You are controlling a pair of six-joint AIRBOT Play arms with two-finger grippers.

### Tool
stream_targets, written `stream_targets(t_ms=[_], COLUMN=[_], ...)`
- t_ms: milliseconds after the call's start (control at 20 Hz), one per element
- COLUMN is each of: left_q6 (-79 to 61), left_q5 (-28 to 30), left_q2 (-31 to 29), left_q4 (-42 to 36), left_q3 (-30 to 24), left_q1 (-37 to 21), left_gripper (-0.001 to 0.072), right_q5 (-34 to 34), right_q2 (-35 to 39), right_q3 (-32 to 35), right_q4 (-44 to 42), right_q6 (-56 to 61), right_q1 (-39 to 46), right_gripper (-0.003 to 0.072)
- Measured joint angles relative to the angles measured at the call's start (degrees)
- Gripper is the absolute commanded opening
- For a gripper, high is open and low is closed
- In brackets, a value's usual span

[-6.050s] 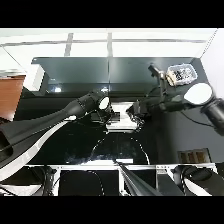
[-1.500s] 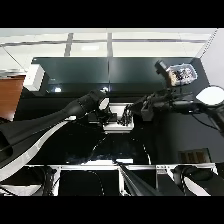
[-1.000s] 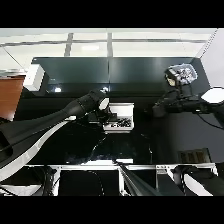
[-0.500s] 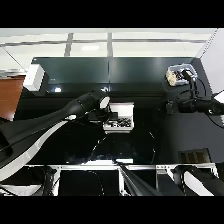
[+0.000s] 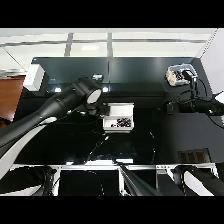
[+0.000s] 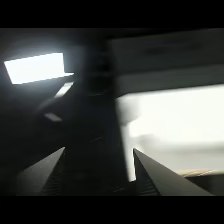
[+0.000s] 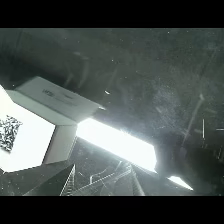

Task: Fold the box and place the chain.

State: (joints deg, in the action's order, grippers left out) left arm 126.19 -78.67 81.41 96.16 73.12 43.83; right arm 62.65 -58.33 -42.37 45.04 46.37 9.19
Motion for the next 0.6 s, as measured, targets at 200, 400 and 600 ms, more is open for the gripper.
stream_targets(t_ms=[200, 400, 600], left_q6=[0.09, -1.14, -22.23], left_q5=[-2.29, 5.79, 20.50], left_q2=[-8.24, -15.82, -17.88], left_q4=[3.63, -3.67, -22.75], left_q3=[-10.78, -22.86, -29.20], left_q1=[-5.66, -16.65, -23.63], left_gripper=[0.0499, 0.0499, 0.0498], right_q5=[0.04, 0.07, 0.17], right_q2=[0.00, 0.00, 0.00], right_q3=[0.00, 0.00, 0.00], right_q4=[0.02, 0.04, 0.04], right_q6=[0.00, 0.00, 0.02], right_q1=[0.00, -0.02, 0.00], right_gripper=[0.0405, 0.0405, 0.0405])
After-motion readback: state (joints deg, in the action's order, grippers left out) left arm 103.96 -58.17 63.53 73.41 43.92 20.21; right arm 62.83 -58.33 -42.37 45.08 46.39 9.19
